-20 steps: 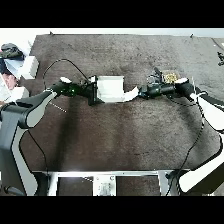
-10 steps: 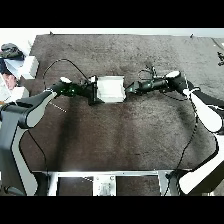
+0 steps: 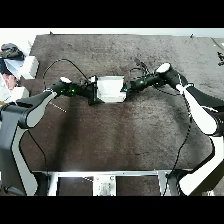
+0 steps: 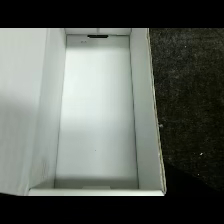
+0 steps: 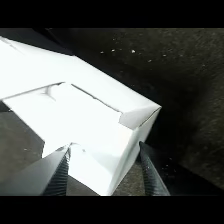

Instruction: Fold the box and place the chain.

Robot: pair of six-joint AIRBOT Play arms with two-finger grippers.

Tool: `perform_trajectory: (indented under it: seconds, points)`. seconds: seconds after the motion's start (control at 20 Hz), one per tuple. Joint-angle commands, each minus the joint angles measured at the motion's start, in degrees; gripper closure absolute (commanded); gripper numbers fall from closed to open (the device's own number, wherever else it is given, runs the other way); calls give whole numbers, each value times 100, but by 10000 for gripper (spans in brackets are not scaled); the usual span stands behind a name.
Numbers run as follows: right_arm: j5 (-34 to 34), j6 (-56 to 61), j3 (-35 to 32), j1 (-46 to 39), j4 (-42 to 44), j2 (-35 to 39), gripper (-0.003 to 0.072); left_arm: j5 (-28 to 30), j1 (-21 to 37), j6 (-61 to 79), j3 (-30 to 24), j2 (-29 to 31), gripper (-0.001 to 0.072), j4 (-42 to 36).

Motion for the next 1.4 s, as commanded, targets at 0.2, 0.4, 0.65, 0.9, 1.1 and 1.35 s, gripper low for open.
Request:
perform_trajectory:
  seconds: [0.2, 0.4, 0.65, 0.9, 1.1, 1.35]
  points:
    - [-11, 575, 227, 442, -804, -17, 218, -4, 0, 0, 0, 2, 291, 0]
    - [-332, 977, 227, 638, -1410, -17, 218, -15, 0, -2, 0, 2, 291, -2]
    - [-247, 1626, 638, 837, -2094, -221, 218, -15, 0, 0, 0, 2, 291, -4]
    - [656, 2614, 1687, 1215, -3585, -713, 218, -17, 0, 0, 0, 2, 291, -4]
    - [638, 3399, 1818, 1453, -4325, -767, 242, -15, 0, 0, 0, 2, 291, -2]
    - [520, 3969, 1818, 1692, -4551, -835, 291, -17, 0, 0, 0, 2, 291, -4]
